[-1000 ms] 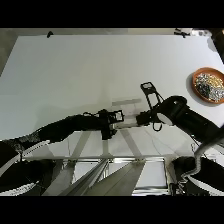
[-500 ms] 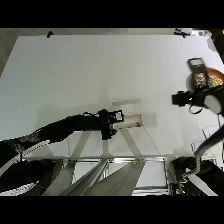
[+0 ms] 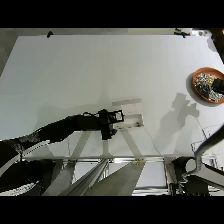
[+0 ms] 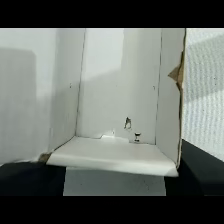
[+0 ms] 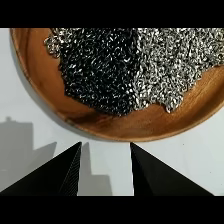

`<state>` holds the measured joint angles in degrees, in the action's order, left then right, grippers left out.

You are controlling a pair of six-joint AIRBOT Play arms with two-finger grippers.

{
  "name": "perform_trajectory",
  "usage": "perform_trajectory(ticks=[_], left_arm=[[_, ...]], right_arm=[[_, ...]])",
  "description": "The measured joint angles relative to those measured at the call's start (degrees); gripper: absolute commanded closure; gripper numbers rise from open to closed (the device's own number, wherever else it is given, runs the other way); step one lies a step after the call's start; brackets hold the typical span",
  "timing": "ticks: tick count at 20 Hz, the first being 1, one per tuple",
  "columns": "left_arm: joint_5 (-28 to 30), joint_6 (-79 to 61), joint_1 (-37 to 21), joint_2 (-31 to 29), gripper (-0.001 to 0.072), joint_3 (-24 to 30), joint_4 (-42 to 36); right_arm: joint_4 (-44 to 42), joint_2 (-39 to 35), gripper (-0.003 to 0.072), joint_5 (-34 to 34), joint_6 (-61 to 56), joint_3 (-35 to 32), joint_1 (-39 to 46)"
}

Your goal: Fold the box and place the chain.

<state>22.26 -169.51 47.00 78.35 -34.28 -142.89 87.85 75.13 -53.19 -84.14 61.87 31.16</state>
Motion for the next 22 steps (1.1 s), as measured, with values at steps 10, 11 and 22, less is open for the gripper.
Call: perform_trajectory(ticks=[10,11,22], left_arm=[[0.00,0.00,0.00,0.00,0.0452,0.00,0.00],[0.02,0.00,0.00,0.00,0.0452,0.00,0.00],[0.02,0.00,0.00,0.00,0.0452,0.00,0.00]], right_arm=[[-2.38,20.09,0.0348,3.67,2.86,8.48,1.40],[-2.38,21.00,0.0350,3.98,3.06,8.66,1.42],[-4.96,21.46,0.0675,2.01,4.70,8.63,1.42]])
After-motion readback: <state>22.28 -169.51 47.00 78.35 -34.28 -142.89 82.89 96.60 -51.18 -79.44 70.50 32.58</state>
